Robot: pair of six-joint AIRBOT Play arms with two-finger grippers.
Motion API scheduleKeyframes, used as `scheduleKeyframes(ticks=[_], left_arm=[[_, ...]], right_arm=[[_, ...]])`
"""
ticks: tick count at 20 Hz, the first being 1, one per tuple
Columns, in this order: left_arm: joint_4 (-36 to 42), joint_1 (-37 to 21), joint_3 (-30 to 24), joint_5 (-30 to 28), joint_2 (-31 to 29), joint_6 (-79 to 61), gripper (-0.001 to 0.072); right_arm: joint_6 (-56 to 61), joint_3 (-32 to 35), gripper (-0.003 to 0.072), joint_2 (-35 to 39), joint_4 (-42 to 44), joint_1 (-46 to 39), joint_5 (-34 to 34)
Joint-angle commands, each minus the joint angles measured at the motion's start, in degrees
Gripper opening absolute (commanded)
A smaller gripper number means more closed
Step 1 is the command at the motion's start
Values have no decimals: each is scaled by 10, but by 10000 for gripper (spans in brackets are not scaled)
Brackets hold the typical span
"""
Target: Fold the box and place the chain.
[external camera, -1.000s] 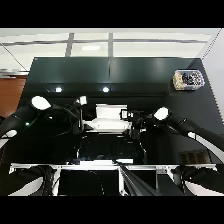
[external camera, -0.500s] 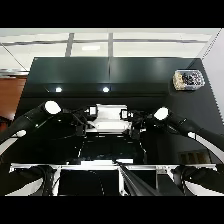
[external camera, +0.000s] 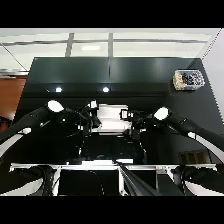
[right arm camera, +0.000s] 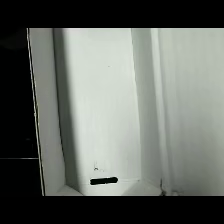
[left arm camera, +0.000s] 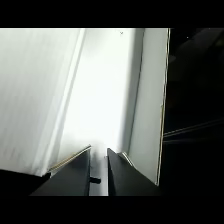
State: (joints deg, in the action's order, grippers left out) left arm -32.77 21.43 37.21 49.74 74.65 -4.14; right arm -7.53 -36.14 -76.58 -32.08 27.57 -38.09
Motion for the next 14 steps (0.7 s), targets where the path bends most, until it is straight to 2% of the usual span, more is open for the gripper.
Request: scheduleKeyframes(ticks=[1, 2, 3, 4, 5, 6, 8, 9, 12, 14], left_arm=[[18, 0, 0, 2, 13, -3, 200], [18, 0, 0, 0, 13, -6, 366], [17, 0, 0, 2, 13, -5, 378], [17, 0, 0, 3, 13, -6, 196], [18, 0, 0, 2, 13, -6, 234], [17, 4, 0, 3, 13, -5, 325], [-16, 2, 7, 16, 10, 1, 66], [-54, -3, 16, 24, 3, 39, 27], [-182, -44, 50, 76, -46, 225, 24], [-295, -92, 66, 76, -95, 370, 25]], right_arm=[[0, 0, 189, 0, 1, 1, 0], [0, 0, 189, 0, 1, 1, 0], [0, 0, 189, 0, 1, 1, 0], [0, 0, 189, 0, 1, 1, 0], [0, 0, 189, 0, 1, 1, 0], [0, 0, 189, 0, 1, 1, 0], [0, 0, 189, 0, 1, 1, 0], [0, 0, 189, 0, 1, 1, 0], [0, 0, 189, 0, 1, 1, 0], [0, 0, 189, 0, 1, 1, 0]])
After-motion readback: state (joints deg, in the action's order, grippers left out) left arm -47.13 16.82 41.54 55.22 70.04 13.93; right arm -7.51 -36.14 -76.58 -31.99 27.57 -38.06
